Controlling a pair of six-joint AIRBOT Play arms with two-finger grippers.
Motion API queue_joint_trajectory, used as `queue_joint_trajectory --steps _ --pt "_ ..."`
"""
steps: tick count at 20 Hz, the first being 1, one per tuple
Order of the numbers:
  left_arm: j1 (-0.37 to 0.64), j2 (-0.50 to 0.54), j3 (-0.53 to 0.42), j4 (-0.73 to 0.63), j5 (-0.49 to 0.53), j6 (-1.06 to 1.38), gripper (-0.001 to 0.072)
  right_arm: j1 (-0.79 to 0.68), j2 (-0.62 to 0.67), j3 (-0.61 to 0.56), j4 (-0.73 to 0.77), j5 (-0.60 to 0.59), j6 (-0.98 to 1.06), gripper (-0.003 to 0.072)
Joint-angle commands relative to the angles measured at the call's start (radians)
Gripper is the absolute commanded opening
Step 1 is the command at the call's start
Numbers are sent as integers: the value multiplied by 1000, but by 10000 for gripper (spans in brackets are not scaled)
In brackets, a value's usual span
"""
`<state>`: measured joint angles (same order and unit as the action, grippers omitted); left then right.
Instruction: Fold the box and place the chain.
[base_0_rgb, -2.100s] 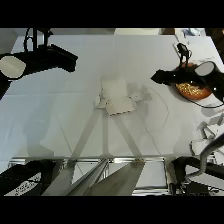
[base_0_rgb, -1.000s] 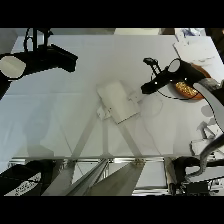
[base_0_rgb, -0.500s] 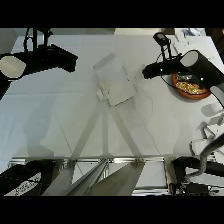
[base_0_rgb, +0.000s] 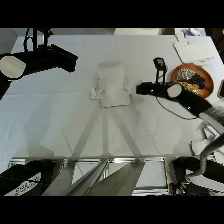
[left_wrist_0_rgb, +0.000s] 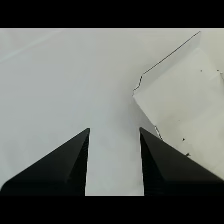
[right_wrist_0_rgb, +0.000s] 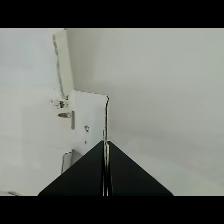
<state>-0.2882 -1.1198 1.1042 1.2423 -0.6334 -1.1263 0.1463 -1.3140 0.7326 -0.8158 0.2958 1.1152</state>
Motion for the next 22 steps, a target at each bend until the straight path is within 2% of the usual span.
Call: queue_joint_trajectory --steps 1,7,14,22 --pt "0 -1 0 0 0 0 339 89 9 -78 11 -171 69 5" --pt "0 -1 0 0 0 0 339 100 40 -78 11 -184 81 8" --pt "0 -1 0 0 0 0 339 100 65 -78 0 -97 81 10" --pt "0 -1 0 0 0 0 339 100 65 -78 0 -101 81 10"
